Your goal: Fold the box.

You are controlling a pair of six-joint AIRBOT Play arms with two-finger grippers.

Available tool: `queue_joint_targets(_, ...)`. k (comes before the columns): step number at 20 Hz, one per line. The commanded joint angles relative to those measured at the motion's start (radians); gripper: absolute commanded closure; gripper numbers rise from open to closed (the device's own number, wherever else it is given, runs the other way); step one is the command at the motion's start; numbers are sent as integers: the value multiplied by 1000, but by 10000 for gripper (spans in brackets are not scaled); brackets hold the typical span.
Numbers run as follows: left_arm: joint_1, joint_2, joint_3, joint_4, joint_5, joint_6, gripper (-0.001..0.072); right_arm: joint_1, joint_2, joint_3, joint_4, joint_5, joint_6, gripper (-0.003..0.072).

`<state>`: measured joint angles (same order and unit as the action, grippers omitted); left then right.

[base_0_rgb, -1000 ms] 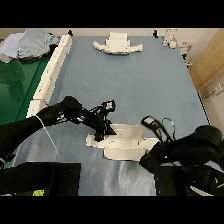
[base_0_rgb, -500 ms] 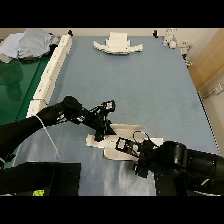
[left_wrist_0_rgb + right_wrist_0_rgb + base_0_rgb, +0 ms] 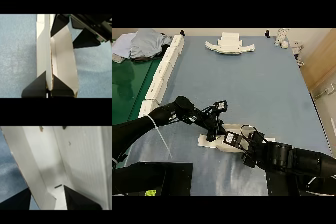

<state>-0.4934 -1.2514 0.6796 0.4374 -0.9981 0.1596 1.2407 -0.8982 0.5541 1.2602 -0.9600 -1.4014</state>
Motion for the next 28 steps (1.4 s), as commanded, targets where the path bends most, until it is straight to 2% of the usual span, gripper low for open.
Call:
queue_joint_targets(1,0,0,0,0,0,0,694,1,7,28,-35,-51,55,100)
queue_joint_targets(8,0,0,0,0,0,0,694,0,21,47,-60,-138,259,96)
queue_joint_targets(14,0,0,0,0,0,0,694,-1,20,47,-61,-156,287,95)
queue_joint_targets(15,0,0,0,0,0,0,694,-1,21,45,-64,-156,286,49)
queue_joint_targets(16,0,0,0,0,0,0,694,-2,21,45,-66,-156,282,-34)
queue_joint_targets(18,0,0,0,0,0,0,694,-24,21,43,-85,-135,245,-34)
queue_joint_targets(21,0,0,0,0,0,0,694,-133,31,34,-13,-48,61,-34)
queue_joint_targets(26,0,0,0,0,0,0,694,-412,117,-68,431,125,-620,-34)
queue_joint_targets(28,0,0,0,0,0,0,694,-520,140,-110,636,158,-906,-34)
